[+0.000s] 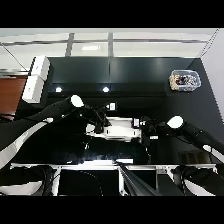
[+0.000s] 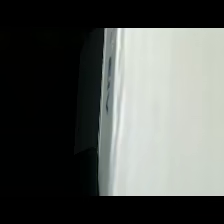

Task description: Fold the box and place the chain.

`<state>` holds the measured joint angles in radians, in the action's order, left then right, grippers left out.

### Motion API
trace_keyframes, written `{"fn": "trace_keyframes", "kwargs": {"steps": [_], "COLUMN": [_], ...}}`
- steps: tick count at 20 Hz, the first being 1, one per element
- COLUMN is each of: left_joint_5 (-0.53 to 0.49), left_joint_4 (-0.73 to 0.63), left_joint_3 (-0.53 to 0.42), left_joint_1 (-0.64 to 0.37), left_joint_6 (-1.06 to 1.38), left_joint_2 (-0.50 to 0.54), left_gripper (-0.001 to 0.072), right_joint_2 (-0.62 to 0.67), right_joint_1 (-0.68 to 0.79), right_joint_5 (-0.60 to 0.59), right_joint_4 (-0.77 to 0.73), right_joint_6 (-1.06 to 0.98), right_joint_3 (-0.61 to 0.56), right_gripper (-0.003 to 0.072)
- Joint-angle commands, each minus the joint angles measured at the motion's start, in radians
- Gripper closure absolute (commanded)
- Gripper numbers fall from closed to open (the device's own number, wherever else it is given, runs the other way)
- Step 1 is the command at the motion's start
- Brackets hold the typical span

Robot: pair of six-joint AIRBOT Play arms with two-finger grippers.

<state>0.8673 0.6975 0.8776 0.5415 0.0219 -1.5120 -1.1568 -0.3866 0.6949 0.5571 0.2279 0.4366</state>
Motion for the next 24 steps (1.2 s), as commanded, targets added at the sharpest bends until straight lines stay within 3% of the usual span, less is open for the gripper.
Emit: {"fn": "trace_keyframes", "kwargs": {"steps": [1, 2, 3, 13, 14, 16, 18, 20, 23, 24], "left_joint_5": [0.001, 0.001, 0.001, 0.02, 0.026, 0.035, 0.034, 0.044, 0.171, 0.236], "left_joint_4": [0.0, 0.0, 0.0, 0.001, 0.003, 0.011, 0.058, 0.159, 0.394, 0.47], "left_joint_3": [0.001, 0.001, 0.001, 0.002, 0.002, 0.002, 0.001, 0.001, 0.001, 0.001], "left_joint_1": [-0.001, -0.001, -0.001, -0.001, -0.001, -0.001, -0.001, -0.001, -0.001, 0.0], "left_joint_6": [0.0, 0.0, 0.0, -0.003, -0.004, -0.004, -0.037, -0.171, -0.422, -0.515], "left_joint_2": [0.0, 0.0, 0.0, 0.026, 0.041, 0.076, 0.13, 0.189, 0.281, 0.31], "left_gripper": [0.0683, 0.0682, 0.0683, 0.068, 0.0654, 0.0434, 0.0291, 0.0034, 0.0013, 0.0054], "right_joint_2": [-0.001, -0.001, -0.001, -0.001, -0.001, -0.001, -0.001, -0.001, -0.001, -0.001], "right_joint_1": [-0.001, -0.001, -0.001, -0.001, -0.001, -0.001, -0.001, -0.001, -0.001, -0.001], "right_joint_5": [0.0, 0.0, 0.0, 0.0, 0.0, 0.0, 0.0, 0.0, 0.0, 0.0], "right_joint_4": [0.001, 0.001, 0.001, 0.0, 0.001, 0.0, 0.001, 0.001, 0.001, 0.001], "right_joint_6": [0.0, 0.0, 0.0, 0.0, 0.0, 0.0, 0.0, 0.0, 0.0, 0.0], "right_joint_3": [0.0, -0.001, -0.001, -0.001, 0.0, -0.001, 0.0, 0.0, 0.0, 0.0], "right_gripper": [-0.0028, 0.0044, 0.019, 0.0208, 0.0208, 0.0208, 0.0208, 0.0208, 0.0208, 0.0209]}}
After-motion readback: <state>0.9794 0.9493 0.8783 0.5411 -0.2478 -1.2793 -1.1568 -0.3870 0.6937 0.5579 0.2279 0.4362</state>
